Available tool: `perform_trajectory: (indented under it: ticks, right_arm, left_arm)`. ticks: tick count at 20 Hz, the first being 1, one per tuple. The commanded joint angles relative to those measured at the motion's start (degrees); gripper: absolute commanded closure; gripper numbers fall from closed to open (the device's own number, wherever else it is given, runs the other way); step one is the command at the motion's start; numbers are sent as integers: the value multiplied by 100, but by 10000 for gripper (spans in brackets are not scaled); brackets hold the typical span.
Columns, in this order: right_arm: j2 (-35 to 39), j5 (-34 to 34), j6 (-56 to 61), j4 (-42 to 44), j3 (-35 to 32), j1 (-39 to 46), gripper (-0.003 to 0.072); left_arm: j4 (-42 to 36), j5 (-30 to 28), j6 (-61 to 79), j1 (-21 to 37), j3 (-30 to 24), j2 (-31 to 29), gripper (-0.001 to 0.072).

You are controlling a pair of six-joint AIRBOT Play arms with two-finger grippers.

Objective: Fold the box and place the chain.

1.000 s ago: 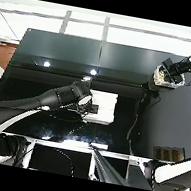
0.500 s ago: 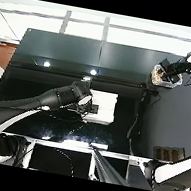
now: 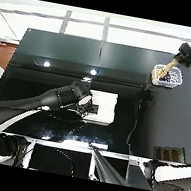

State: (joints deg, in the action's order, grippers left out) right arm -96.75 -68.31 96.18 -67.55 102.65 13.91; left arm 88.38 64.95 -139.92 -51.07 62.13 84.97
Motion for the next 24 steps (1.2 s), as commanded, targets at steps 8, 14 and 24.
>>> perform_trajectory:
  ticks: [8, 14, 24]
  right_arm:
    - [1932, -605, -1580, 2129, 485, 619, 651]
    - [2994, -1349, -1915, 2144, 155, 243, 650]
    - [4385, -2065, -2057, 1377, -1670, -2387, 651]
  left_arm:
    - [-87, 9, 42, 2, 7, 2, 683]
    - [-83, 2, 42, 2, 9, 2, 682]
    - [-79, -42, 42, 4, 7, 2, 683]
